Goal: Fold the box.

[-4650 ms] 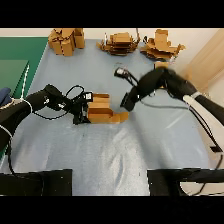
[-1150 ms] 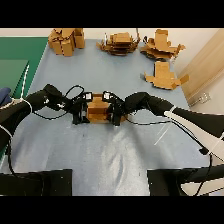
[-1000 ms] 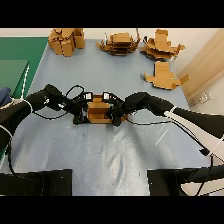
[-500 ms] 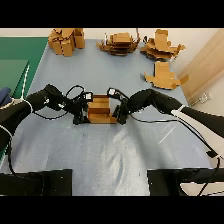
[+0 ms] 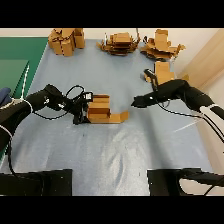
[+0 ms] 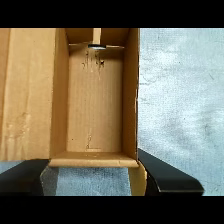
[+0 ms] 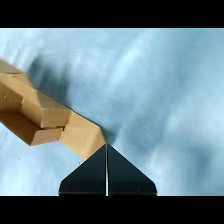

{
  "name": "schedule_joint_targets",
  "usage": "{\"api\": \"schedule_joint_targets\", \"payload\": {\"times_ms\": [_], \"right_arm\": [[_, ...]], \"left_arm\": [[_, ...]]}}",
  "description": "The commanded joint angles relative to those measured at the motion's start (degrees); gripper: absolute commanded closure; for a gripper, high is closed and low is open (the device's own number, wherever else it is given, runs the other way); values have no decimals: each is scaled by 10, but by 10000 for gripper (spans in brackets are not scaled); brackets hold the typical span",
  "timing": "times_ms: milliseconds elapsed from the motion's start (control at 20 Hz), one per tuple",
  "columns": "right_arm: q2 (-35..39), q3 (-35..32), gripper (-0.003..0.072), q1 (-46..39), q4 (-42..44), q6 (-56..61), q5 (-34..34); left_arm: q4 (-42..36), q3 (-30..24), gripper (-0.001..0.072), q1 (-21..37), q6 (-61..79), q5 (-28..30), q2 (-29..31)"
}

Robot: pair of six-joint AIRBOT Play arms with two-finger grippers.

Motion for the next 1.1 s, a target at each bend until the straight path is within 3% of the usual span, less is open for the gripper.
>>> {"api": "schedule_joint_targets", "payload": {"times_ms": [0,100,300,600,950,1000,1050], "right_arm": [[-7,-38,679,-45,11,89,-74],[-38,-48,679,-38,31,77,-80],[-94,-46,679,5,114,42,-32],[-166,25,679,91,174,9,-27],[-129,73,677,104,183,3,-65],[-126,73,630,105,184,3,-75],[-126,73,483,105,186,4,-85]], "left_arm": [[0,0,642,1,0,0,0],[0,0,642,1,0,1,0],[0,0,642,1,0,0,0],[0,0,642,0,0,-5,0],[0,0,642,0,0,-5,0],[0,0,642,0,0,-5,0],[0,0,642,0,0,-7,0]]}}
